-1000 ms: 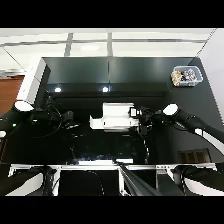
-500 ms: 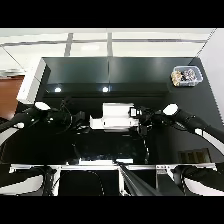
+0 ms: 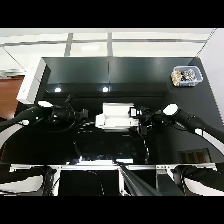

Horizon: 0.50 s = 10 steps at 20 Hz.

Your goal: Fold the box and place the chain.

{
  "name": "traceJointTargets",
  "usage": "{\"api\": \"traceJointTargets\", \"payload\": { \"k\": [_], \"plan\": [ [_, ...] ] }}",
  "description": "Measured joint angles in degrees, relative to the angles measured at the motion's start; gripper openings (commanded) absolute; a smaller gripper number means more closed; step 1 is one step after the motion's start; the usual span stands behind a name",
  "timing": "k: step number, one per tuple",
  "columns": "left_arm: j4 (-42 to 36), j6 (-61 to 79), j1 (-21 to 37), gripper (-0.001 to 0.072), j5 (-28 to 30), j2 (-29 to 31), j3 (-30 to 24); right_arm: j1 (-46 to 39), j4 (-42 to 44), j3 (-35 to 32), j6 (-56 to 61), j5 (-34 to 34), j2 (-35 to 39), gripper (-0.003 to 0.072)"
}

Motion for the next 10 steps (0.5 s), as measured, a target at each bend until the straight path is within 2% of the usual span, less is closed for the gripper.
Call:
{"api": "traceJointTargets", "payload": {
  "k": [1,4,5,6,7,8,9,10],
  "plan": [
    [-0.5,1.0,0.1,0.0422,-0.7,0.0,0.3,0.0,0.0,0.0,0.0,0.0,0.0,0.0493],
    [-2.0,2.9,0.1,0.044,-3.0,-0.2,1.2,0.0,0.0,0.0,0.0,0.0,0.0,0.0493],
    [-2.4,3.3,0.0,0.0571,-3.3,-0.2,1.5,0.0,0.0,0.0,0.0,0.0,0.0,0.0493],
    [-2.7,3.5,-0.2,0.0618,-3.8,-0.2,1.8,0.0,0.0,0.0,0.0,0.0,0.0,0.0493],
    [-2.8,3.7,-0.6,0.0597,-4.2,-0.2,2.1,0.0,0.0,0.0,0.0,0.0,0.0,0.0493],
    [-2.9,3.8,-1.2,0.0518,-4.6,-0.2,2.4,0.0,0.0,0.0,0.0,0.0,0.0,0.0493],
    [-3.1,3.9,-1.7,0.0483,-4.7,-0.2,2.8,0.0,0.0,0.0,0.0,0.0,0.0,0.0493],
    [-3.1,4.0,-2.3,0.0483,-4.8,-0.2,3.3,0.0,0.0,0.0,0.0,0.0,0.0,0.0493]
  ]
}}
